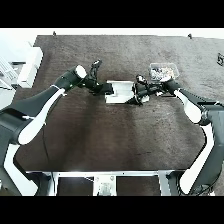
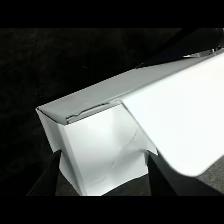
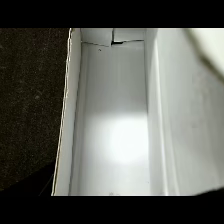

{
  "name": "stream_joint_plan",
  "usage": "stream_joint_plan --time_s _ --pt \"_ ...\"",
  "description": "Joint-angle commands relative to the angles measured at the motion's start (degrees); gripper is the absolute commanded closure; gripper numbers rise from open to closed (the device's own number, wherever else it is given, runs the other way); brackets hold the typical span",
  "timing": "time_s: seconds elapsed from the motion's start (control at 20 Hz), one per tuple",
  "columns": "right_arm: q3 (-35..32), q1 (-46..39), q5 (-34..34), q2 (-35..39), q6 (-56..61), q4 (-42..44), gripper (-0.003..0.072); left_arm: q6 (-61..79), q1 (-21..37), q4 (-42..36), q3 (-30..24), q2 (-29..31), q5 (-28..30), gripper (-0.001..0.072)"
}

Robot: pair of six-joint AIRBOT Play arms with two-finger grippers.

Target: Fold the box and place the chain.

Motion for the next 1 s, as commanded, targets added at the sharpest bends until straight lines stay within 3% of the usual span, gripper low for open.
stream_joint_plan --time_s 0.0,0.6,0.7,0.75,0.95 --pt "0.0 0.0 0.0 0.0 0.1 0.0 0.0279 -1.4 -0.3 1.5 0.0 0.0 0.3 0.0119" --pt "0.0 0.0 0.0 0.0 0.1 0.0 0.0279 -4.3 -2.1 3.8 0.7 -0.1 0.9 0.0122" --pt "0.0 0.0 0.0 0.0 0.1 0.0 0.0279 -4.5 -2.1 3.9 0.7 -0.1 0.5 0.0389" --pt "0.0 0.0 0.0 0.0 0.1 0.0 0.0279 -4.5 -2.1 3.9 0.7 -0.1 0.5 0.0419" --pt "0.0 0.0 0.0 0.0 0.1 0.0 0.0278 -4.5 -2.1 3.9 0.7 -0.1 0.5 0.0418"
